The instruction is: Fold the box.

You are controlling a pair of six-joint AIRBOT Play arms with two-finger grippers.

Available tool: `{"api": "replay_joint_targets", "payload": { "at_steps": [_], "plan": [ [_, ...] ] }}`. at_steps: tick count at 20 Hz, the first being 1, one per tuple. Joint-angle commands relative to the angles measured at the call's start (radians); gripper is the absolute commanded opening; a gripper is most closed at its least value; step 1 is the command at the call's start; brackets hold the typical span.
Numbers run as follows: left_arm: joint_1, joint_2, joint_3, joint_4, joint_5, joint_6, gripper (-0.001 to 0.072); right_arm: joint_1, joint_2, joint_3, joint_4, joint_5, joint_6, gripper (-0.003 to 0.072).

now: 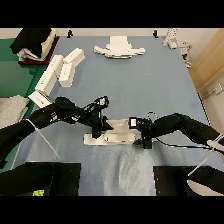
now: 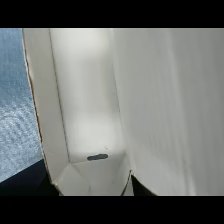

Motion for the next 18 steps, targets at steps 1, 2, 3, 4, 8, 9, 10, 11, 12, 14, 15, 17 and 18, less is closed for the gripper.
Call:
{"api": "replay_joint_targets", "payload": {
  "at_steps": [1, 2, 3, 4, 8, 9, 10, 11, 12, 14, 15, 17, 18],
  "plan": [
    [0.000, 0.000, 0.000, 0.000, 0.000, 0.000, 0.0017, 0.001, -0.001, 0.001, 0.000, -0.004, 0.000, 0.0507],
    [0.000, 0.000, 0.000, 0.000, 0.000, 0.000, 0.0017, 0.001, -0.001, 0.001, 0.000, -0.004, 0.000, 0.0508],
    [0.000, 0.000, 0.000, 0.000, 0.000, 0.000, 0.0017, 0.001, -0.001, 0.001, 0.000, -0.004, 0.001, 0.0507],
    [0.000, 0.000, 0.000, 0.000, 0.000, 0.000, 0.0017, 0.001, -0.001, 0.000, 0.000, -0.004, 0.001, 0.0508],
    [0.000, 0.000, 0.000, 0.000, 0.000, 0.000, 0.0016, 0.001, -0.001, 0.001, 0.001, -0.004, 0.001, 0.0507],
    [0.000, 0.000, 0.000, 0.000, 0.000, 0.000, 0.0017, 0.001, -0.001, 0.001, 0.001, -0.004, 0.001, 0.0507],
    [0.000, 0.000, 0.000, 0.000, 0.000, 0.000, 0.0017, 0.001, -0.001, 0.001, 0.001, -0.005, 0.001, 0.0508],
    [0.000, 0.000, 0.000, 0.000, 0.000, 0.000, 0.0017, 0.001, -0.001, 0.000, 0.001, -0.005, 0.001, 0.0507],
    [0.000, 0.000, 0.000, -0.002, 0.000, 0.000, 0.0017, 0.001, -0.001, 0.000, 0.001, -0.005, 0.001, 0.0507],
    [0.000, 0.000, 0.000, -0.004, 0.002, 0.000, 0.0017, 0.001, -0.001, 0.000, 0.000, -0.005, 0.001, 0.0508],
    [0.000, 0.000, 0.000, -0.012, 0.013, 0.000, 0.0017, 0.001, -0.001, 0.000, 0.000, -0.004, 0.001, 0.0508],
    [0.000, 0.000, 0.000, -0.014, 0.008, 0.000, 0.0017, 0.001, -0.001, 0.000, 0.000, -0.004, 0.001, 0.0508],
    [0.000, 0.000, 0.000, -0.021, 0.010, 0.001, 0.0017, 0.001, -0.001, 0.000, 0.000, -0.004, 0.001, 0.0508]
  ]
}}
